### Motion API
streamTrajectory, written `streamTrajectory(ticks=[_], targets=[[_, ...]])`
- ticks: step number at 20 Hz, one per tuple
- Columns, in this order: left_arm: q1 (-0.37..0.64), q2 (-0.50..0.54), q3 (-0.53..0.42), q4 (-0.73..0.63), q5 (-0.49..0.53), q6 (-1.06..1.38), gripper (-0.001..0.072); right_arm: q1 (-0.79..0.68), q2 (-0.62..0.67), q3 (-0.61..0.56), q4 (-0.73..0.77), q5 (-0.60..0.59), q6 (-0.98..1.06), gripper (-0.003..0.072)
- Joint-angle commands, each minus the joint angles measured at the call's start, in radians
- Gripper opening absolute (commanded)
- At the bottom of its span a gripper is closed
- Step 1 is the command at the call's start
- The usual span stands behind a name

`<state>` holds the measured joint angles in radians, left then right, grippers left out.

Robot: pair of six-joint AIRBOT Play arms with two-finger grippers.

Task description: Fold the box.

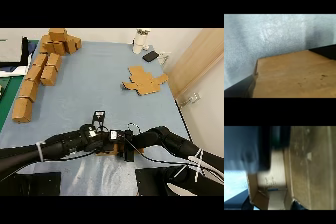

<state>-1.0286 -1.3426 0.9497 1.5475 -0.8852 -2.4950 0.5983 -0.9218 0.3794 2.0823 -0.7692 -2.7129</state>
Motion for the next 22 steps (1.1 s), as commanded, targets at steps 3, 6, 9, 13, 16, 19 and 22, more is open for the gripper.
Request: streamTrajectory(ticks=[3,6,9,13,16,19,22], targets=[[-0.025,-0.081,0.065,0.032,-0.116,-0.019,0.0397,0.000,0.000,0.000,0.000,0.000,0.000,0.0540],[-0.025,-0.081,0.065,0.032,-0.084,-0.019,0.0280,0.000,0.000,0.000,0.000,0.000,0.000,0.0540],[-0.025,-0.081,0.065,0.030,-0.082,-0.020,0.0012,0.000,0.000,0.000,0.000,0.000,0.000,0.0540],[-0.025,-0.081,0.065,0.024,-0.082,-0.020,0.0012,0.000,0.000,0.000,0.000,0.000,0.000,0.0540],[-0.025,-0.081,0.065,-0.004,-0.084,-0.019,0.0014,0.000,0.000,0.000,0.000,0.000,0.000,0.0540],[-0.025,-0.080,0.065,-0.030,-0.098,-0.029,0.0485,0.000,0.000,0.000,0.000,0.000,0.000,0.0540],[-0.025,-0.075,0.065,-0.037,-0.150,-0.028,0.0486,0.000,0.000,0.000,0.000,0.000,0.000,0.0540]])
